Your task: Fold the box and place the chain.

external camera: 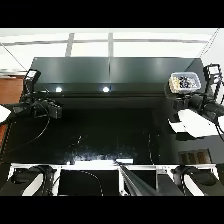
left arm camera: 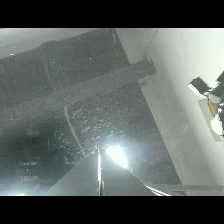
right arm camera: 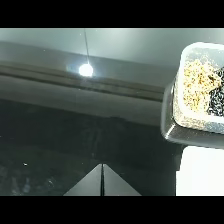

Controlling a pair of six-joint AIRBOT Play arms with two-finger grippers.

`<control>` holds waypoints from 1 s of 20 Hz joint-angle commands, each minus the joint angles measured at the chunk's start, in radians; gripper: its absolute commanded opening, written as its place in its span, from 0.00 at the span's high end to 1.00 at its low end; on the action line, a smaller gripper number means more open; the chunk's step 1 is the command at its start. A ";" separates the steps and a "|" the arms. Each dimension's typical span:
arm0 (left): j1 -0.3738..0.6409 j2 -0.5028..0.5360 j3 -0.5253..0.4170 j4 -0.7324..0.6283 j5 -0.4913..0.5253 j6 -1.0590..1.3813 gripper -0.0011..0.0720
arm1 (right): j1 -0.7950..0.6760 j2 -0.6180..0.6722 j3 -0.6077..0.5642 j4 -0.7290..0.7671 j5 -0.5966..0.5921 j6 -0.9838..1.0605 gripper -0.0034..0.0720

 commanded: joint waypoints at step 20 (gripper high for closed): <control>-0.001 -0.004 0.000 -0.001 0.055 0.000 0.95 | 0.001 -0.001 0.000 0.045 -0.072 0.001 0.94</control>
